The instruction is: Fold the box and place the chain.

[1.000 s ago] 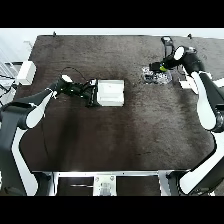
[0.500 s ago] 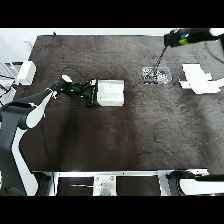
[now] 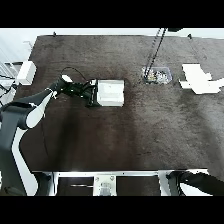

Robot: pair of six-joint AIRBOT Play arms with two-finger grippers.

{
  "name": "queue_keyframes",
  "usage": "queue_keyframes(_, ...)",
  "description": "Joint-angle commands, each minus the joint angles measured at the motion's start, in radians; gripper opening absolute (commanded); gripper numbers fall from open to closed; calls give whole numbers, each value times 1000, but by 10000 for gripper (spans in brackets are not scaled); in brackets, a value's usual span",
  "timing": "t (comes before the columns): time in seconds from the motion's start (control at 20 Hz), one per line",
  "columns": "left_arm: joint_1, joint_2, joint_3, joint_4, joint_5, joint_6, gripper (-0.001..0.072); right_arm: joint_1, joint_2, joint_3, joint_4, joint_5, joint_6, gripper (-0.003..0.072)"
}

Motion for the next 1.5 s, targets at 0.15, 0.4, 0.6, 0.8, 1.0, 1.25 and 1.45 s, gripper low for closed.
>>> queue_keyframes(0.15, 0, 0, 0, 0, 0, 0, 470, 183, 13, -101, 1, 22, -7, 3)
queue_keyframes(0.4, 0, 0, 0, 0, 0, 0, 469, 254, -37, -218, 29, -53, 4, 3)
queue_keyframes(0.6, 0, 0, 0, 0, 0, 0, 469, 265, -108, -277, 116, -136, 4, 2)
queue_keyframes(0.8, 0, 0, 0, 0, 0, 0, 469, 265, -204, -335, 135, -201, 4, 0)
queue_keyframes(1.0, 0, 0, 0, 0, 0, 0, 469, 262, -312, -433, 153, -360, 3, 0)
queue_keyframes(1.25, 0, 0, 0, 0, 0, 0, 469, 201, -408, -522, 154, -488, 4, 332)
queue_keyframes(1.45, 0, 0, 0, 0, 0, 0, 469, 146, -298, -523, 150, -431, 4, 539)
